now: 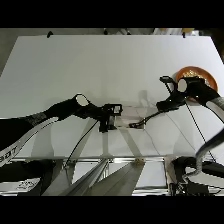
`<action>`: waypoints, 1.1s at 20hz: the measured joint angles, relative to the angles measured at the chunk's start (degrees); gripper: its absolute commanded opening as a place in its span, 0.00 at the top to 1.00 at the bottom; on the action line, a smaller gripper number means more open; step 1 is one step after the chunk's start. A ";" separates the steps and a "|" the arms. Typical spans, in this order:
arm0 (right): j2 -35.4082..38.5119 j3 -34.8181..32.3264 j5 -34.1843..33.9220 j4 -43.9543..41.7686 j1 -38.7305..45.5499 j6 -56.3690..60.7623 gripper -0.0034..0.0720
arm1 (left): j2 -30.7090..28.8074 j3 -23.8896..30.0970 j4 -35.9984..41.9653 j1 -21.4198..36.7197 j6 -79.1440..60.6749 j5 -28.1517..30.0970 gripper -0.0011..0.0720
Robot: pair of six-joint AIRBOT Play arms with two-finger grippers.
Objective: Fold the box and place the chain.
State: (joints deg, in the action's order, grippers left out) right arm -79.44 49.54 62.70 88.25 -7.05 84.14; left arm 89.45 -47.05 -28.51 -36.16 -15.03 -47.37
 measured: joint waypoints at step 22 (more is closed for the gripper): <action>19.41 -1.92 7.63 -6.62 0.00 -1.57 0.94 | 0.00 0.00 0.02 0.00 0.00 0.00 0.64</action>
